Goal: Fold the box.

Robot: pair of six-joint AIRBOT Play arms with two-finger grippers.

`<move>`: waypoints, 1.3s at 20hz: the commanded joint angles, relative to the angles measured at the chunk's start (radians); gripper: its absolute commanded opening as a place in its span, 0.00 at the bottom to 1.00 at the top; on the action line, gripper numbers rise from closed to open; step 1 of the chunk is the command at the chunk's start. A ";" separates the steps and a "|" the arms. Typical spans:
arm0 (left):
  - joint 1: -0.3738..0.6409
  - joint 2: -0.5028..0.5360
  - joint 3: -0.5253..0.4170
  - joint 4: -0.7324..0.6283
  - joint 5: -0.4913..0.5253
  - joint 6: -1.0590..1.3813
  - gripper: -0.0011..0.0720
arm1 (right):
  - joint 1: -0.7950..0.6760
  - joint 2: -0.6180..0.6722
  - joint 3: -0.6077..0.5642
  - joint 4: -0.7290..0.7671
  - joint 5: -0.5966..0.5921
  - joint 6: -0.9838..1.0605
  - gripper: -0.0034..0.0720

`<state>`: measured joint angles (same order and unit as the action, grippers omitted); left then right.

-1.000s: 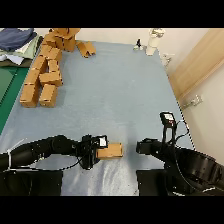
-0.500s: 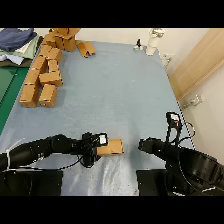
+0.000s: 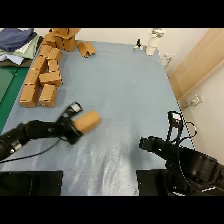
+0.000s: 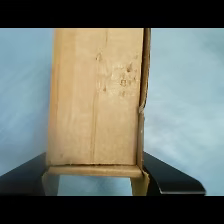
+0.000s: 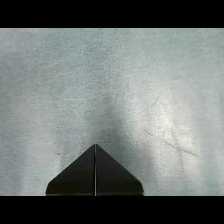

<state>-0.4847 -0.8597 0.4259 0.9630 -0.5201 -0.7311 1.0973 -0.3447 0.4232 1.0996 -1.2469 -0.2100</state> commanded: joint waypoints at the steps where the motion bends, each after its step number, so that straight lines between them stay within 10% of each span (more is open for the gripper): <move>1: 0.305 0.059 0.001 0.304 -0.232 -0.311 0.64 | 0.001 0.001 0.001 -0.024 0.000 0.000 0.05; 10: 0.767 0.059 0.003 0.306 -0.191 -0.306 0.64 | 0.001 0.001 0.001 -0.065 0.000 0.000 0.05; 22: 0.787 -0.103 0.051 0.309 -0.082 -0.305 0.65 | 0.001 0.001 0.001 -0.086 0.000 0.000 0.05; 24: 0.784 -0.107 0.051 0.309 -0.080 -0.301 0.95 | 0.001 0.001 0.001 -0.086 0.000 0.000 0.05; 26: 0.785 -0.106 0.051 0.310 -0.082 -0.301 0.96 | 0.001 0.001 0.001 -0.085 0.000 0.000 0.05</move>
<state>0.2996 -0.9554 0.4728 1.2743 -0.6044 -1.0359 1.0973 -0.3447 0.4232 1.0138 -1.2469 -0.2100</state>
